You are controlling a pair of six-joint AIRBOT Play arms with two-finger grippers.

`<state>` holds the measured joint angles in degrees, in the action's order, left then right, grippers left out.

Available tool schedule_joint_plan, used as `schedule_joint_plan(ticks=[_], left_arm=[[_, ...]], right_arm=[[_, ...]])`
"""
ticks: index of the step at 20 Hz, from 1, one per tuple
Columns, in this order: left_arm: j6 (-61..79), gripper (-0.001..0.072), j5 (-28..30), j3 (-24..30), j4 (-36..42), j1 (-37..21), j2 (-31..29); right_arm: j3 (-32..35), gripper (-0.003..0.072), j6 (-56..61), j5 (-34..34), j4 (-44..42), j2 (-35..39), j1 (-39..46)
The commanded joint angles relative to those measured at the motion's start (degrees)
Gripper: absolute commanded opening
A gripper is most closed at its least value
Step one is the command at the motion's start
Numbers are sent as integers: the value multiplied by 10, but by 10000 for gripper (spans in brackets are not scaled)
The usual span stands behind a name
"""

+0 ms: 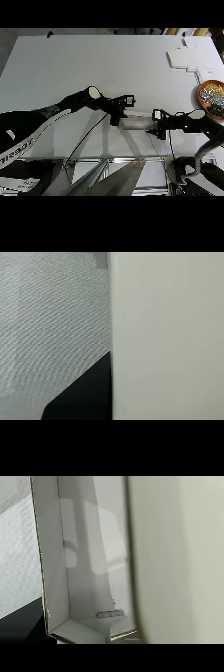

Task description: Fold the box and place the chain.

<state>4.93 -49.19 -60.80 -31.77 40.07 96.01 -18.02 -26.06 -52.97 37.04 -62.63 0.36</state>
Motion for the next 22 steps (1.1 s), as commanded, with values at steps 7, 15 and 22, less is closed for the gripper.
schedule_joint_plan(ticks=[7,15,22], left_arm=[[0,12,1,0,0,0,0],[0,12,1,0,0,0,0],[0,12,1,0,0,0,0]], right_arm=[[0,319,0,0,1,2,0],[0,318,0,0,1,2,0],[0,318,0,0,1,2,0]])
